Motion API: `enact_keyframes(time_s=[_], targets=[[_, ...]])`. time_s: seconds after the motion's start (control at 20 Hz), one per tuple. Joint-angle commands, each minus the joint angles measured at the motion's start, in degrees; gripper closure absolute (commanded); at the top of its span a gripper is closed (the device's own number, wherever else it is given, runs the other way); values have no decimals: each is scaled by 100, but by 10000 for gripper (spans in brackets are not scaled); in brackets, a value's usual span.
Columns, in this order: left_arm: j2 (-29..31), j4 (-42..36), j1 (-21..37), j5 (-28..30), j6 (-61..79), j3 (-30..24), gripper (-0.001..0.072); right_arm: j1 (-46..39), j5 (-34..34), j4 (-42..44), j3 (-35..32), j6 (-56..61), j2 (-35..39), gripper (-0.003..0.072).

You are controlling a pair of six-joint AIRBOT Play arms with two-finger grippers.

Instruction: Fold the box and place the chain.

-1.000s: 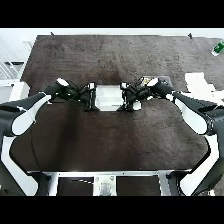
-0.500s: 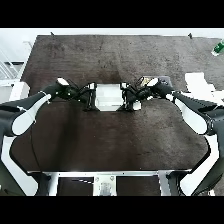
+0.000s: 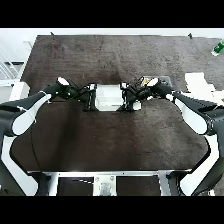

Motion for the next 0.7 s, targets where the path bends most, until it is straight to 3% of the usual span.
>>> enact_keyframes(time_s=[0.0, 0.65], targets=[[0, -2, 0, 24, 2, 9, 3, 2, 0, 0, -2, -2, -4, 183], [-9, 4, -155, 52, -37, 37, 4, 2, 0, 0, -2, -4, -4, 183]])
